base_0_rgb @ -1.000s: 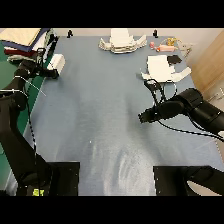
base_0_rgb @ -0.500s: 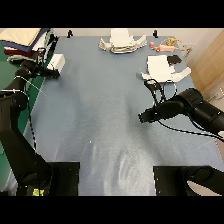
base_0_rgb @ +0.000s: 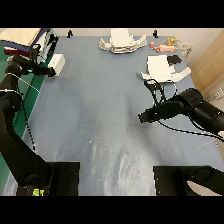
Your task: Fold the box.
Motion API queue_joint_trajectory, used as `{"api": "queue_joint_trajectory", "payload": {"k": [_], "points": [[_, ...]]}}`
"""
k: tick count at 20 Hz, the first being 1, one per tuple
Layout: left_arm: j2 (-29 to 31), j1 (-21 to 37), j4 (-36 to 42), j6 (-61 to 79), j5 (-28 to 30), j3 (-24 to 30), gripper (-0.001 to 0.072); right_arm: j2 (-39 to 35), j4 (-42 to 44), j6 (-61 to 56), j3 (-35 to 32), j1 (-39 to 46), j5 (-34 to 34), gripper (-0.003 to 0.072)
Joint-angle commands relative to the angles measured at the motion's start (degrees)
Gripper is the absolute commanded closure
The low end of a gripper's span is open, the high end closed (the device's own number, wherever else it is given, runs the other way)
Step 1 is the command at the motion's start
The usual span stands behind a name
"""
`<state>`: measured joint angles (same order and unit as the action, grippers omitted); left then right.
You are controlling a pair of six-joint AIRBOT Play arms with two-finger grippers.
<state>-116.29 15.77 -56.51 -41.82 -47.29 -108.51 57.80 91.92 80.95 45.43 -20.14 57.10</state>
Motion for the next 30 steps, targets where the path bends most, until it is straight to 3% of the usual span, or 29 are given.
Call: {"api": "queue_joint_trajectory", "payload": {"k": [1, 3, 4, 5, 6, 11, 14, 18, 23, 26, 30], "points": [[4.9, 1.5, -2.2, -1.4, -13.4, -0.1, 0.0014, 0.0, 0.0, 0.0, 0.0, 0.0, 0.0, 0.0682], [8.0, 1.9, -2.4, -3.3, -21.4, -0.1, 0.0018, 0.0, 0.0, 0.0, 0.0, 0.0, 0.0, 0.0682], [9.4, 1.8, -2.2, -4.1, -24.8, -0.1, 0.0190, 0.0, 0.0, 0.0, 0.0, 0.0, 0.0, 0.0682], [10.8, 1.7, -1.8, -4.9, -28.5, -0.1, 0.0517, 0.0, 0.0, 0.0, 0.0, 0.0, 0.0, 0.0682], [12.3, 1.7, -1.2, -4.9, -31.9, -0.1, 0.0694, 0.0, 0.0, 0.0, 0.0, 0.0, 0.0, 0.0682], [19.5, 0.5, 5.2, -7.7, -42.9, 0.7, 0.0700, 0.0, 0.0, 0.0, 0.0, 0.0, 0.0, 0.0682], [26.8, -2.0, 6.7, -7.8, -42.7, 6.8, 0.0701, 0.0, 0.0, 0.0, 0.0, 0.0, 0.0, 0.0682], [40.1, -8.3, 6.3, -7.7, -37.8, 22.3, 0.0701, 0.0, 0.0, 0.0, 0.0, 0.0, 0.0, 0.0682], [59.7, -17.9, 6.4, -8.7, -24.3, 48.7, 0.0700, 0.0, 0.0, 0.0, 0.0, 0.0, 0.0, 0.0682], [64.7, -23.0, 6.4, -9.8, -19.1, 59.3, 0.0696, 0.0, 0.0, 0.0, 0.0, 0.0, 0.0, 0.0682], [64.5, -27.6, 6.6, -10.3, -18.5, 64.7, 0.0694, 0.0, 0.0, 0.0, 0.0, 0.0, 0.0, 0.0682]]}}
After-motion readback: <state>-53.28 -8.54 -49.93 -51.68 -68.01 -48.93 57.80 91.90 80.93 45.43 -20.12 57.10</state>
